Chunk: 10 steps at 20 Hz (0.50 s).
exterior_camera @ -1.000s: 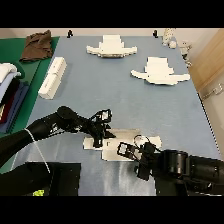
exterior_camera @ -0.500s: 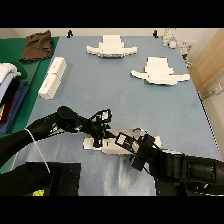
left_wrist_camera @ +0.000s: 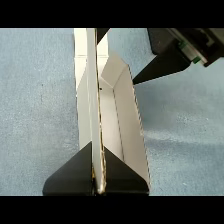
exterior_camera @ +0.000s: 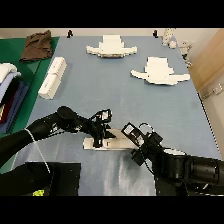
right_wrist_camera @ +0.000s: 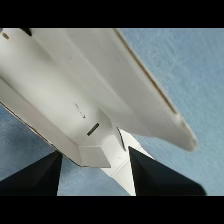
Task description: Fold the box.
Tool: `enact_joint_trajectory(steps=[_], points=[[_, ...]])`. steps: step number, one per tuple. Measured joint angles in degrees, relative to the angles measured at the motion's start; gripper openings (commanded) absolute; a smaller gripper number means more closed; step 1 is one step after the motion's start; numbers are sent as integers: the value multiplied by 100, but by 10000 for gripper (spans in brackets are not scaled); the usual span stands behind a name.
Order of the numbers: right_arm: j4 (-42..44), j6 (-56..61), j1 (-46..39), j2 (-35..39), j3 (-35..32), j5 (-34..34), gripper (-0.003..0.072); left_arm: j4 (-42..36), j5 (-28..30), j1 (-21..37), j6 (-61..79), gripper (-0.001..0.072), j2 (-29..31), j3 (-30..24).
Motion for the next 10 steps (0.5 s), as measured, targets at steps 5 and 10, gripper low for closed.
enact_joint_trajectory(steps=[5,10], points=[[-146,-205,-37,28,-4,-20,661,-2,0,0,2,16,0,0],[468,-2039,-802,369,-92,579,661,-2,2,0,2,16,0,0]])
